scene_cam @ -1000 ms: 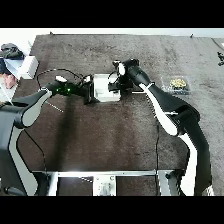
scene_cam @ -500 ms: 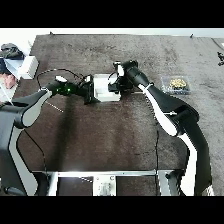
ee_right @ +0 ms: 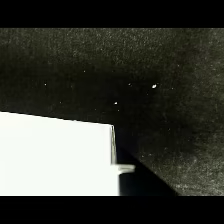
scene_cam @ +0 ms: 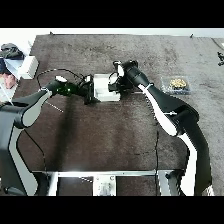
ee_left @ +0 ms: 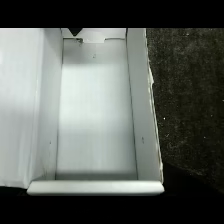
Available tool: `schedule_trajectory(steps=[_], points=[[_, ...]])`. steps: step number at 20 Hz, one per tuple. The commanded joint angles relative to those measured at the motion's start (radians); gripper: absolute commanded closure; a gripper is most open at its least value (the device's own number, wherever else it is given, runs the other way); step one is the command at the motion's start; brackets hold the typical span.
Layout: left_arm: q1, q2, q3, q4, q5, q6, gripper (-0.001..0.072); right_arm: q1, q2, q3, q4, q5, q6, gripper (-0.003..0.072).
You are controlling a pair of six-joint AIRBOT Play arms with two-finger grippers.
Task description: Fold the box and place the chain.
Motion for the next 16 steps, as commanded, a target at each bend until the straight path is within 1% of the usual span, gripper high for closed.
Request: schedule_trajectory(steps=[1, 5, 6, 7, 10, 11, 12, 16], points=[[0.001, 0.001, 0.001, 0.002, -0.001, 0.005, 0.0243, 0.000, -0.001, -0.003, 0.000, -0.008, -0.011, 0.0635], [0.001, 0.001, 0.001, 0.002, -0.001, 0.005, 0.0243, 0.000, 0.000, -0.003, 0.000, -0.009, -0.011, 0.0634], [0.001, 0.001, 0.001, 0.002, -0.001, 0.005, 0.0243, 0.000, 0.000, -0.003, 0.000, -0.009, -0.011, 0.0620], [0.001, 0.001, 0.001, 0.002, -0.001, 0.005, 0.0243, 0.000, 0.002, -0.003, 0.000, -0.009, -0.012, 0.0546], [0.001, 0.001, 0.001, 0.002, 0.000, 0.005, 0.0243, 0.000, 0.026, -0.003, 0.000, -0.010, -0.013, 0.0545], [0.001, 0.001, 0.001, 0.002, 0.000, 0.005, 0.0243, 0.000, 0.038, -0.003, 0.000, -0.008, -0.016, 0.0381], [0.001, 0.001, 0.001, 0.002, 0.000, 0.005, 0.0243, 0.000, 0.048, -0.003, 0.000, -0.003, -0.031, 0.0261], [0.001, 0.001, 0.001, 0.002, 0.000, 0.005, 0.0243, 0.000, 0.061, -0.003, 0.000, 0.016, -0.040, 0.0256]])
